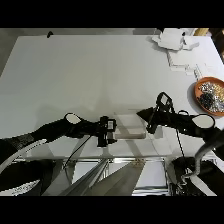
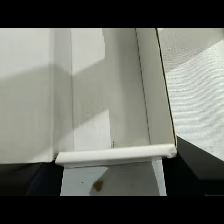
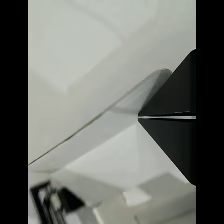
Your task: Fold the box and place the chain.
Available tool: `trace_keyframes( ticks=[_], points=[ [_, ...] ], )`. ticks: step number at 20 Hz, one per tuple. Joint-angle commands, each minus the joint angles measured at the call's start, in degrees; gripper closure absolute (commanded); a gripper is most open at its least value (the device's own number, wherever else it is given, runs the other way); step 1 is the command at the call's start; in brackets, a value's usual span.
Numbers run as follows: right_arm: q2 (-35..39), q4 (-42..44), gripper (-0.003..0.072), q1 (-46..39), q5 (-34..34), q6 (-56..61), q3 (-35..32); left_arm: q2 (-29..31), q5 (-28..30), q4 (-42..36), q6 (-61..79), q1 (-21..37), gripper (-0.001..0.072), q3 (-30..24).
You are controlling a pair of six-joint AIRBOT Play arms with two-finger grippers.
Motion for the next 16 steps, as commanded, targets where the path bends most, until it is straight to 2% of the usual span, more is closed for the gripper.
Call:
trace_keyframes(
  ticks=[1,4,6,8,12,16],
  points=[
    [-9.6,0.9,0.0667,0.5,-4.9,0.2,0.0,0.0,0.0,0.1,0.0,0.0,0.0438,0.0],
    [-12.3,-1.8,0.0667,0.5,-2.0,1.6,0.0,0.0,0.0,0.1,0.0,0.0,0.0438,0.0],
    [-8.9,-3.5,0.0667,0.5,0.9,1.8,0.9,0.0,0.0,0.1,0.0,0.0,0.0438,0.0],
    [-2.4,-7.7,0.0667,0.5,4.1,4.7,2.5,0.0,0.0,0.1,0.0,0.0,0.0438,0.0],
    [13.0,-26.8,0.0667,0.5,14.0,10.3,4.2,0.0,0.0,0.1,0.0,0.0,0.0438,0.0],
    [20.2,-46.1,0.0663,0.5,28.4,10.3,4.0,0.0,0.0,0.1,0.0,0.0,0.0438,0.0]
  ],
)
